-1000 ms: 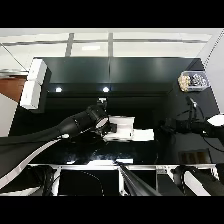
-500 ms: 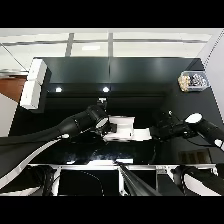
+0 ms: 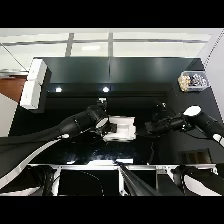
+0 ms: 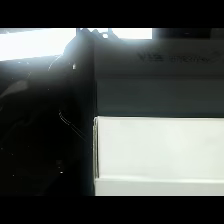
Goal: Fold the box and place the chain.
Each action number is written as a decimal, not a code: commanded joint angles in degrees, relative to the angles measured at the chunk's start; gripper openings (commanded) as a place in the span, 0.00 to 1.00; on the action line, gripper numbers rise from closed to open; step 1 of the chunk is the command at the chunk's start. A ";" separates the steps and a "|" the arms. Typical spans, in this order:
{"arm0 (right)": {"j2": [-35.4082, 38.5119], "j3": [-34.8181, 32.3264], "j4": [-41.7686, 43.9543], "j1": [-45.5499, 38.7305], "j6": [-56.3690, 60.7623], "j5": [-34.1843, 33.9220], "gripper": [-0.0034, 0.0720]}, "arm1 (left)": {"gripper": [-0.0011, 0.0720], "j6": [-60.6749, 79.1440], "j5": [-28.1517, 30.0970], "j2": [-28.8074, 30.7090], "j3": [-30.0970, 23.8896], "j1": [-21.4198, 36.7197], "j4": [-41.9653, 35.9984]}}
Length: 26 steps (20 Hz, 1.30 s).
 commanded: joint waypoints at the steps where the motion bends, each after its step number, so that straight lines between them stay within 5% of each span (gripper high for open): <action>1: -0.02 0.92 1.07 4.55 1.70 -2.67 0.86 | 0.05 0.04 -0.09 0.02 0.02 0.02 0.02; 8: -0.04 1.88 -0.37 13.44 9.20 -12.98 0.75 | 0.05 0.04 -0.13 0.02 0.02 0.02 0.04; 14: -0.04 8.33 -18.95 21.62 29.79 -17.46 0.75 | 0.05 0.04 -0.11 0.02 0.02 0.04 0.07; 16: -0.04 10.49 -24.57 24.44 35.54 -17.66 0.62 | 0.05 0.07 -0.11 0.02 0.02 0.04 0.07; 19: -0.07 13.68 -35.41 28.94 46.88 -16.13 0.61 | 0.05 0.07 -0.13 0.02 0.02 0.02 0.04; 21: -0.20 15.21 -41.68 31.69 52.50 -13.64 0.49 | 0.05 0.07 -0.13 0.02 0.02 0.04 0.07; 26: -2.29 18.08 -48.17 36.33 61.05 -9.49 0.49 | 0.05 0.07 -0.07 0.02 0.02 0.02 0.04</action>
